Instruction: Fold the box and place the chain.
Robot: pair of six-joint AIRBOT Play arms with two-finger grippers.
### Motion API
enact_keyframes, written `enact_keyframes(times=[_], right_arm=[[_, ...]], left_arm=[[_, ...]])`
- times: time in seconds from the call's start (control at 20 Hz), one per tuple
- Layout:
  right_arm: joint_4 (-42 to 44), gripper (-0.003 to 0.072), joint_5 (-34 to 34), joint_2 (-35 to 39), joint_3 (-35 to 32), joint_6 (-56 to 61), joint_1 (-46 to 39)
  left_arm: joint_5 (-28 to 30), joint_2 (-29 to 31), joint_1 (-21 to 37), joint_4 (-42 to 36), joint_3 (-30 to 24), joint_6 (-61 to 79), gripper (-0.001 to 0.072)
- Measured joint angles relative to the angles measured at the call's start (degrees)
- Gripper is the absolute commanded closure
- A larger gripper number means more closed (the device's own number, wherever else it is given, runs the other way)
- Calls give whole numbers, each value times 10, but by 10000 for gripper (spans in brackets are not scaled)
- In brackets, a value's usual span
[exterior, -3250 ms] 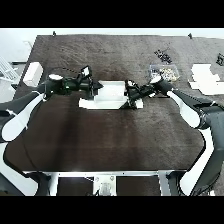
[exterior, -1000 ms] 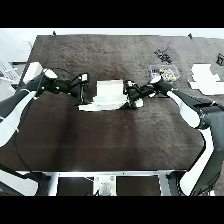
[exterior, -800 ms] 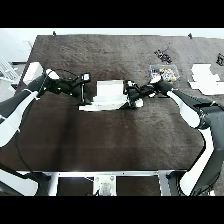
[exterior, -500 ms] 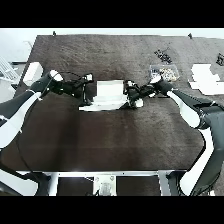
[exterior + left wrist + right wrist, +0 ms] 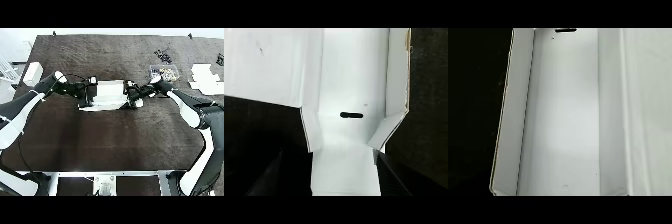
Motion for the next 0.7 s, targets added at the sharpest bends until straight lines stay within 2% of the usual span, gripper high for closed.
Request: enact_keyframes(times=[0.35, 0.4, 0.45, 0.55, 0.6, 0.65, 0.7], right_arm=[[0, 131, 0, 0, 0, 0, 0], [0, 131, 0, 0, 0, 0, 0], [0, 131, 0, 0, 0, 0, 0], [0, 131, 0, 0, 0, 0, 0], [0, 131, 0, 0, 0, 0, 0], [0, 131, 0, 0, 0, 0, 0], [0, 131, 0, 0, 0, 0, 0]], left_arm=[[-9, 0, -1, -38, -22, 72, 84], [-7, 0, -1, -43, -24, 79, 159], [-6, 0, -1, -46, -25, 85, 190], [-4, 0, -1, -56, -27, 94, 202], [-3, 0, -1, -62, -28, 97, 376], [-2, 0, -1, -67, -28, 101, 424], [-2, 0, -1, -72, -28, 108, 424]])
